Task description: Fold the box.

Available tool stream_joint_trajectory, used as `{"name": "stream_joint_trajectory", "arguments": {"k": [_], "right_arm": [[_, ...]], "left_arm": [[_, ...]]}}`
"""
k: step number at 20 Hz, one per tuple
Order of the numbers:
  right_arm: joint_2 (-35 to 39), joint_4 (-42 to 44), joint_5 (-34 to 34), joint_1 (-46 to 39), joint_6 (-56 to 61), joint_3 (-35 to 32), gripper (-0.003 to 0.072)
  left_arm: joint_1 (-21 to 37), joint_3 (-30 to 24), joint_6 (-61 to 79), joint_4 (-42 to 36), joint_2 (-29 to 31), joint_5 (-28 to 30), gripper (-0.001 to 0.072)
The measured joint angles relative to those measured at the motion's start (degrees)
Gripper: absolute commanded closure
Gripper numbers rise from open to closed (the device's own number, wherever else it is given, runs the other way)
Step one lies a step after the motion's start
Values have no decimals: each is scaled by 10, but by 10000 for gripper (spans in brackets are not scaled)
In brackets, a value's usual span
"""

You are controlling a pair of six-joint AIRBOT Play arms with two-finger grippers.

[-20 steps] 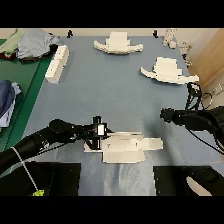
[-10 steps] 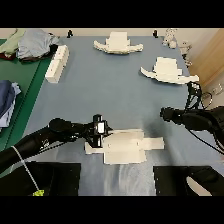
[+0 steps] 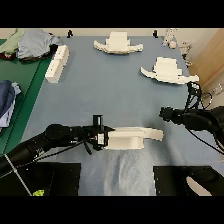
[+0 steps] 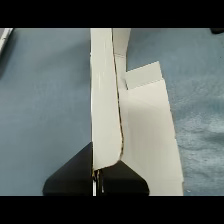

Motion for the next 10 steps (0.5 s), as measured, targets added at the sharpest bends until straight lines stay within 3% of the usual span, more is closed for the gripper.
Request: {"name": "stream_joint_trajectory", "arguments": {"k": [5,10], "right_arm": [[0,2,1,0,0,0,424],[0,7,2,0,0,0,424]], "left_arm": [[-34,-17,-36,-17,-13,19,699],[23,22,-80,-17,-35,16,699]]}}
